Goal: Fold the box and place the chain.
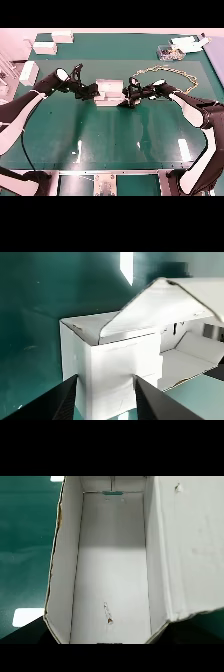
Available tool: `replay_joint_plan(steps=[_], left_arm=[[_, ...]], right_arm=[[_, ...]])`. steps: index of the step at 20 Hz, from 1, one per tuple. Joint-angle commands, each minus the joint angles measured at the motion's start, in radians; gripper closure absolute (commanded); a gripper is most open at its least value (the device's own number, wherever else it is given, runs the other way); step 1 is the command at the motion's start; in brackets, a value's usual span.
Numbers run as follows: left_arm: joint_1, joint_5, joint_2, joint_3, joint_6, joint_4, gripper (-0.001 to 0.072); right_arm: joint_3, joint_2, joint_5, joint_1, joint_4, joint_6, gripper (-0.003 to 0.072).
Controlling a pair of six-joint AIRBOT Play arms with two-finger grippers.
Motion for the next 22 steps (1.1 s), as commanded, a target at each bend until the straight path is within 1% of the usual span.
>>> replay_joint_plan(steps=[1,3,12,18,22], left_arm=[[-0.015,0.014,-0.003,0.002,-0.010,0.003,0.0296],[-0.020,0.022,-0.003,0.002,-0.010,0.007,0.0297],[-0.050,0.025,-0.011,0.036,-0.080,0.132,0.0296],[-0.051,0.025,-0.012,0.036,-0.096,0.172,0.0297],[-0.065,0.026,-0.011,0.036,-0.096,0.173,0.0297]], right_arm=[[0.000,0.000,0.000,0.000,0.000,0.000,0.0107],[0.000,0.000,0.000,0.000,0.000,0.000,0.0107],[0.000,0.000,0.000,0.000,0.000,0.000,0.0107],[0.000,0.000,0.000,0.000,0.000,0.000,0.0107],[0.000,0.000,0.000,0.000,0.000,0.000,0.0107]])
